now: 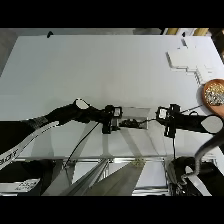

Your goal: Fold the box and place the chain.

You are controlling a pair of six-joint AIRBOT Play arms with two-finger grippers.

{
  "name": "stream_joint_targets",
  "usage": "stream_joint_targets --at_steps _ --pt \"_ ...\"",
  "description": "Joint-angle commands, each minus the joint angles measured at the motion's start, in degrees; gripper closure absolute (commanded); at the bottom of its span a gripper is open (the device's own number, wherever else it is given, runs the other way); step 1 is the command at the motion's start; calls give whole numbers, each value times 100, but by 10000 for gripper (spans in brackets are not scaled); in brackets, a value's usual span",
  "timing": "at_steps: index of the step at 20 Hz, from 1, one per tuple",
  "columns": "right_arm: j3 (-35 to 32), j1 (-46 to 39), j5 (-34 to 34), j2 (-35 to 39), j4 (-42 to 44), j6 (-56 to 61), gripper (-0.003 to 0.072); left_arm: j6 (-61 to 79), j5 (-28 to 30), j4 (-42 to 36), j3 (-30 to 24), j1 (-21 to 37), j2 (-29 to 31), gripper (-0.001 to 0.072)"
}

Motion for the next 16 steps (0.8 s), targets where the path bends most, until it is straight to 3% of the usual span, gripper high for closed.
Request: stream_joint_targets --at_steps 1,3,7,12,15,16 --pt "7 428 398 557 1012 522 669 0 0 0 0 2 2 399" --pt "4 688 304 549 1567 520 669 0 2 2 0 2 2 398" --pt "7 1283 -627 337 2131 533 669 0 0 0 0 2 2 399" --pt "7 1840 -1244 -632 2273 1049 668 0 0 2 0 2 2 399" --pt "9 1987 -1327 -1182 2225 1322 613 0 2 0 0 2 2 399" --pt "37 1982 -1335 -1239 2044 1572 521 0 0 0 0 2 2 398"
